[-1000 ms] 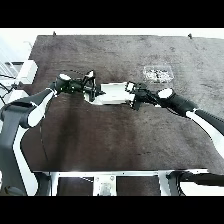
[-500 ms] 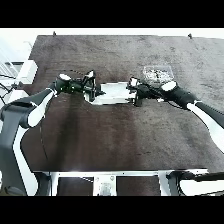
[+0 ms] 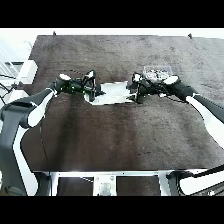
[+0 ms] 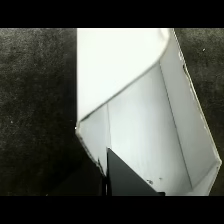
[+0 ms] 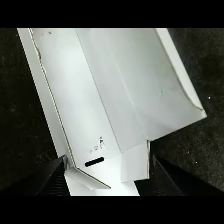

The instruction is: Fold the box and place the chain.

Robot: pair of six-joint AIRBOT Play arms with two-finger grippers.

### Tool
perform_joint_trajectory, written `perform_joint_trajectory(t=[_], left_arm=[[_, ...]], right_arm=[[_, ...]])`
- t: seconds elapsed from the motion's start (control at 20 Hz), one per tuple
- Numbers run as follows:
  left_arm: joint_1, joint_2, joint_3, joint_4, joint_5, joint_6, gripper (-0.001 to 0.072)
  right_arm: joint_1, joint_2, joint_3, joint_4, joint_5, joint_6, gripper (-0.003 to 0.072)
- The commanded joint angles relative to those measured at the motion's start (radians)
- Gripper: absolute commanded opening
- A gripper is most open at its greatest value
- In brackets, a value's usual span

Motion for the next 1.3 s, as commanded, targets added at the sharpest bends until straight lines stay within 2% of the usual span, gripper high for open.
perform_joint_trajectory(t=[0.0, 0.55, 1.1, 1.15, 1.25], left_arm=[[0.0, 0.0, 0.0, 0.0, 0.0, 0.0, 0.0021], [0.0, 0.0, 0.0, 0.0, 0.0, 0.0, 0.0021], [0.0, 0.0, 0.0, 0.0, 0.0, 0.001, 0.0021], [0.0, 0.0, 0.0, 0.0, 0.0, 0.0, 0.0021], [0.0, 0.0, 0.0, 0.0, 0.0, 0.0, 0.0021]], right_arm=[[-0.011, -0.023, 0.039, -0.001, 0.052, -0.002, 0.064], [-0.011, -0.143, 0.165, 0.0, 0.179, -0.002, 0.064], [-0.01, -0.197, 0.176, 0.004, 0.256, 0.002, 0.0641], [-0.01, -0.203, 0.176, 0.004, 0.255, 0.0, 0.0677], [-0.011, -0.22, 0.178, 0.004, 0.256, -0.021, 0.0693]])
